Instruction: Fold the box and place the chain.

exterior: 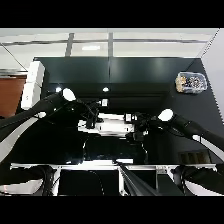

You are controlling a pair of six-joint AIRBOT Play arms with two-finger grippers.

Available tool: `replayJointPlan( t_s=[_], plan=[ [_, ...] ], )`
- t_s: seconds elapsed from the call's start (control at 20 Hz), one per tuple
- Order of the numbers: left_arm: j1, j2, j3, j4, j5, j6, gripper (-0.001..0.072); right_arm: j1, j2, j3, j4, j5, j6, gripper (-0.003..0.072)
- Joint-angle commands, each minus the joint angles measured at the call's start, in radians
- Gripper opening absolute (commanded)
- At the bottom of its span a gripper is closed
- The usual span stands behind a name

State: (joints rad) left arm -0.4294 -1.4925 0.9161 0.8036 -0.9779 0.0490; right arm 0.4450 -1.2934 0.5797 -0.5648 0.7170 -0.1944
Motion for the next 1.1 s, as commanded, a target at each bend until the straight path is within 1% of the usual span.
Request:
replayJointPlan(
  t_s=[0.0,0.2,0.3,1.05],
  plan=[
    [0.000,0.000,0.000,-0.001,0.001,0.000,0.0026,0.001,0.000,0.000,-0.002,0.000,0.000,0.0556],
    [0.000,0.000,0.000,-0.001,0.001,0.000,0.0026,0.001,0.000,0.000,-0.002,-0.004,0.005,0.0573],
    [0.000,0.000,0.000,-0.001,0.001,0.000,0.0025,0.001,0.000,0.000,-0.002,-0.003,0.005,0.0488],
    [0.000,0.001,0.000,-0.001,0.001,0.000,0.0026,0.001,0.000,0.000,-0.002,-0.003,0.004,0.0481]
  ],
)
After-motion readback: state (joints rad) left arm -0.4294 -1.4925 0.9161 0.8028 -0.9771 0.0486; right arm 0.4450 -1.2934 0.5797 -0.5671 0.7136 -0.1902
